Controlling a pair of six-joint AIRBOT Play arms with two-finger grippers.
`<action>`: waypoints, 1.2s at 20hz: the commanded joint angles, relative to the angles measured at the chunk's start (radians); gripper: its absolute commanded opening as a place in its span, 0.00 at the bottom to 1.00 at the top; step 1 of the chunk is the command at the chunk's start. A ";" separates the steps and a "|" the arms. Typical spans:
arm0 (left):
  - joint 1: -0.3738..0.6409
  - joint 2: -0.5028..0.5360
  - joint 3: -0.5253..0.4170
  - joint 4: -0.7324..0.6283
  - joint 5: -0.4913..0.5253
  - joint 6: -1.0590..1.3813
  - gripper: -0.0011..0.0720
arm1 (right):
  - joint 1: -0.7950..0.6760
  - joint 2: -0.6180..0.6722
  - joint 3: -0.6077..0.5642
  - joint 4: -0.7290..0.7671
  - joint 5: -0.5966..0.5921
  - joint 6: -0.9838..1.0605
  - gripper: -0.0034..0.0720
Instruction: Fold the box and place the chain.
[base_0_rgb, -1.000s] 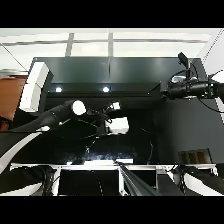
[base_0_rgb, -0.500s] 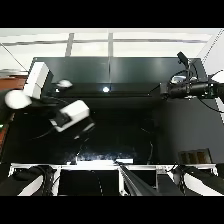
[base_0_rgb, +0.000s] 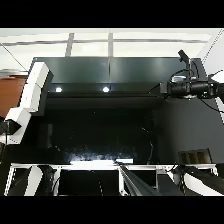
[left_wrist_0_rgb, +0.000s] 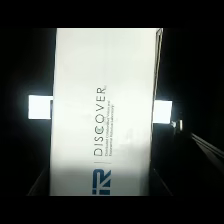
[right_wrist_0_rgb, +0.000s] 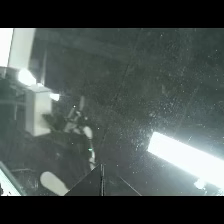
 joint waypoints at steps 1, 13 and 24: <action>0.136 -0.064 -0.022 -0.079 0.032 0.185 0.43 | 0.000 0.001 0.000 0.000 -0.007 0.014 0.09; 0.011 -0.331 -0.068 -0.153 0.373 0.335 0.43 | 0.000 0.001 0.000 0.000 -0.026 0.128 0.09; -0.013 -0.279 0.008 -0.240 0.281 0.212 1.00 | 0.002 0.001 0.000 0.000 0.008 0.139 0.09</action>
